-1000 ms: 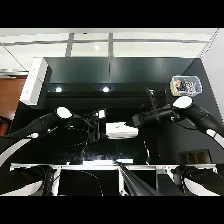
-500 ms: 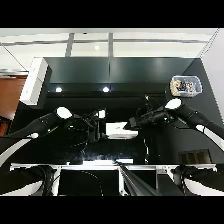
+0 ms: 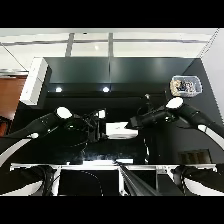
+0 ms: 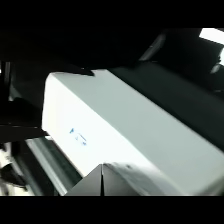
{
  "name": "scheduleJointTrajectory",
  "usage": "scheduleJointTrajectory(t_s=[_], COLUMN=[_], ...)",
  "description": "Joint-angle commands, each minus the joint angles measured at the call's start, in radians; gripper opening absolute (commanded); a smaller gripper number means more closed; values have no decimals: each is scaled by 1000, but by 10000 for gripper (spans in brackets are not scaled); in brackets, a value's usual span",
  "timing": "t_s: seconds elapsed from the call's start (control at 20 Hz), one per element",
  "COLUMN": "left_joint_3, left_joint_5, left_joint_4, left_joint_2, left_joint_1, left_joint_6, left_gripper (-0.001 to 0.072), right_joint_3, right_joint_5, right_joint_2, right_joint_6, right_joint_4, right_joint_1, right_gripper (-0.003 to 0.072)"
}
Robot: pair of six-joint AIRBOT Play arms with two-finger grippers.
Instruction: Fold the box and place the chain.
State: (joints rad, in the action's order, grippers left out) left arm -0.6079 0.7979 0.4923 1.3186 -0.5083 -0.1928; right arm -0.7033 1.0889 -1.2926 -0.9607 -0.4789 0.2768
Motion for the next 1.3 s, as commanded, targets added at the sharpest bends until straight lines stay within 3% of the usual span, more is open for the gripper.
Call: scheduleJointTrajectory(t_s=[0.0,0.05,0.3,0.45,0.6,0.85,1.05,1.25], left_joint_3=[0,-2,-9,-10,-23,-145,-288,-314], left_joint_5=[10,11,39,90,87,-68,-78,-80], left_joint_4=[9,24,231,232,197,135,76,84], left_joint_2=[-9,-16,-148,-249,-276,-138,34,96], left_joint_1=[1,1,3,2,-47,-198,-256,-269], left_joint_6=[-13,-11,174,253,281,347,419,434], left_gripper=[689,715,715,715,713,709,709,709], right_joint_3=[-41,-45,-46,-45,-45,-43,-43,-43], right_joint_5=[146,169,275,291,247,219,219,219], right_joint_2=[116,171,376,391,391,391,391,391], right_joint_6=[2,2,-31,-31,-27,-35,-35,-35], right_joint_4=[31,23,-111,-125,-153,-187,-187,-187], right_joint_1=[-87,-140,-444,-529,-534,-534,-534,-534], right_gripper=[7,7,8,8,8,8,8,8])
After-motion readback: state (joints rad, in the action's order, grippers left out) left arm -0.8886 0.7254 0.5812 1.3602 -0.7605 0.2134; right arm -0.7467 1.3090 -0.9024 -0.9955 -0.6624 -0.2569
